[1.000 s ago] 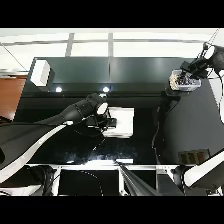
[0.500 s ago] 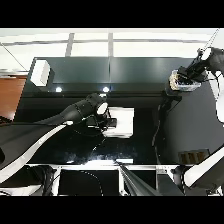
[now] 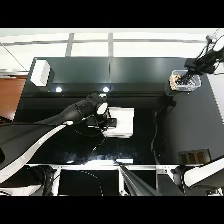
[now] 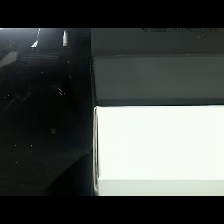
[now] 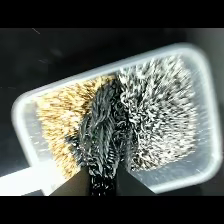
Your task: Fold the box and place the chain.
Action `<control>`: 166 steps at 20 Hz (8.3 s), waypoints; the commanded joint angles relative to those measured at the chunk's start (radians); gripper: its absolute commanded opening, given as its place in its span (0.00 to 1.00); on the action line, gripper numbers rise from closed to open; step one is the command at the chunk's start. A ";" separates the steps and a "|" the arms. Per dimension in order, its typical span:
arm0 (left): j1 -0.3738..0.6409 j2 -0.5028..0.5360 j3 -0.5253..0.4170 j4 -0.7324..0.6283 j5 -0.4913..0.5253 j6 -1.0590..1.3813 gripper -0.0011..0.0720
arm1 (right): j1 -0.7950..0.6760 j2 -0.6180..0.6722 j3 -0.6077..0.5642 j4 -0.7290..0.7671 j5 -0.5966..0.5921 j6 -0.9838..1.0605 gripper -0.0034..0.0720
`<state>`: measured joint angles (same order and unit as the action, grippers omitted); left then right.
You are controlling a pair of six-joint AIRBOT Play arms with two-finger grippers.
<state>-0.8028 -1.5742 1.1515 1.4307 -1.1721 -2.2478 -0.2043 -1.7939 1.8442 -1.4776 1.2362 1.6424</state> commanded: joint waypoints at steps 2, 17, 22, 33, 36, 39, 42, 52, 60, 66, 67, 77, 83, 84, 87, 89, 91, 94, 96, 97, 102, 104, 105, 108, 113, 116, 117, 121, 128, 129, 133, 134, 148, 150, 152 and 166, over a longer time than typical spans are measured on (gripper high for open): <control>0.001 0.000 0.000 0.000 0.000 0.000 0.06 | 0.001 0.179 0.001 0.020 -0.027 -0.070 0.05; 0.001 0.000 0.000 0.000 0.010 0.000 0.06 | 0.107 0.677 -0.095 0.373 0.092 -0.230 0.05; 0.001 0.000 0.000 0.000 0.011 0.000 0.06 | 0.249 0.784 -0.205 0.366 0.209 -0.269 0.05; 0.001 0.000 0.000 0.000 0.018 0.000 0.06 | 0.479 0.785 -0.208 0.570 0.351 -0.313 0.05; 0.001 0.000 0.000 0.000 0.019 0.000 0.06 | 0.481 0.785 -0.208 0.665 0.322 -0.316 0.05; 0.001 0.000 0.000 0.000 0.019 0.000 0.05 | 0.481 0.785 -0.208 0.738 0.269 -0.331 0.05; 0.001 0.000 0.000 0.000 0.019 0.000 0.06 | 0.527 0.773 -0.209 0.762 0.216 -0.331 0.05; 0.001 0.000 0.000 0.001 0.019 0.000 0.06 | 0.599 0.729 -0.369 0.701 0.175 -0.330 0.05; 0.001 0.000 0.000 0.000 0.019 0.000 0.06 | 0.603 0.729 -0.677 0.702 0.063 -0.331 0.05; 0.001 0.000 0.000 0.000 0.019 0.000 0.06 | 0.702 0.702 -0.883 0.689 -0.147 -0.330 0.05; 0.001 0.000 0.000 0.000 0.019 0.000 0.06 | 0.709 0.692 -0.899 0.670 -0.161 -0.322 0.05; 0.001 0.000 0.000 0.000 0.017 0.000 0.06 | 0.742 0.634 -0.946 0.545 -0.196 -0.244 0.40; 0.000 0.000 0.000 0.000 0.017 0.000 0.06 | 0.520 0.754 -0.908 0.356 -0.046 -0.207 0.40; 0.000 0.000 0.000 0.000 0.019 0.000 0.06 | 0.476 0.792 -0.908 0.357 -0.046 -0.207 0.40; 0.000 0.000 0.000 -0.015 0.045 0.000 0.06 | 0.394 0.879 -0.908 0.357 -0.044 -0.207 0.40; 0.001 0.000 0.000 -0.018 0.038 0.000 0.06 | 0.384 0.895 -0.908 0.358 -0.042 -0.206 0.40; 0.000 0.000 0.002 -0.027 0.035 0.001 0.06 | 0.393 0.895 -0.909 0.360 -0.042 -0.206 0.40; 0.001 0.000 0.024 -0.041 0.006 -0.043 0.42 | 0.393 0.895 -0.909 0.365 -0.039 -0.207 0.40; 0.000 0.004 0.060 -0.036 -0.026 -0.043 0.64 | 0.393 0.895 -0.909 0.365 -0.039 -0.207 0.40; 0.000 0.013 0.081 -0.028 -0.039 -0.006 0.64 | 0.393 0.895 -0.909 0.365 -0.039 -0.207 0.40; 0.008 0.167 0.116 -0.014 -0.108 0.315 0.64 | 0.393 0.895 -0.909 0.362 -0.025 -0.207 0.40; 0.047 0.255 0.090 0.009 -0.161 0.438 0.64 | 0.393 0.895 -0.909 0.360 -0.024 -0.206 0.40; 0.084 0.296 0.059 0.030 -0.184 0.469 0.64 | 0.393 0.895 -0.909 0.360 -0.024 -0.206 0.40; 0.260 0.414 -0.101 0.082 -0.177 0.473 0.64 | 0.393 0.895 -0.909 0.361 -0.024 -0.206 0.40; 0.521 0.454 -0.377 -0.388 0.095 0.996 0.64 | 0.393 0.895 -0.909 0.362 -0.024 -0.195 0.40; 0.517 0.417 -0.449 -0.713 -0.002 1.704 1.00 | 0.393 0.895 -0.909 0.362 -0.024 -0.179 0.40; 0.495 0.407 -0.466 -0.740 0.012 1.838 1.00 | 0.393 0.895 -0.909 0.360 -0.024 -0.180 0.40; 0.425 0.349 -0.473 -0.722 0.102 2.311 1.00 | 0.393 0.895 -0.909 0.357 -0.027 -0.180 0.40; 0.426 0.195 -0.452 -0.760 0.201 2.523 1.00 | 0.393 0.895 -0.909 0.358 -0.029 -0.172 0.40; 0.427 0.183 -0.446 -0.781 0.196 2.546 1.00 | 0.393 0.895 -0.909 0.358 -0.031 -0.172 0.40; 0.442 0.153 -0.416 -0.829 0.190 2.549 1.00 | 0.393 0.895 -0.909 0.358 -0.051 -0.172 0.40; 0.449 0.153 -0.416 -0.848 0.192 2.547 0.99 | 0.393 0.895 -0.909 0.358 -0.052 -0.172 0.40; 0.395 0.151 -0.416 -0.896 0.217 2.528 0.99 | 0.393 0.895 -0.909 0.358 -0.055 -0.172 0.40; 0.389 0.151 -0.416 -0.896 0.226 2.528 0.99 | 0.393 0.895 -0.909 0.358 -0.054 -0.172 0.40; 0.388 0.151 -0.416 -0.897 0.226 2.527 0.99 | 0.393 0.895 -0.909 0.358 -0.055 -0.173 0.40; 0.381 0.151 -0.415 -0.897 0.230 2.528 0.41 | 0.393 0.838 -0.909 0.360 -0.176 -0.173 0.96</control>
<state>-0.4221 -1.4220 0.7353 0.5323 -0.9432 0.2790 0.1886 -0.9203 0.9348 -1.1336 1.1347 1.4681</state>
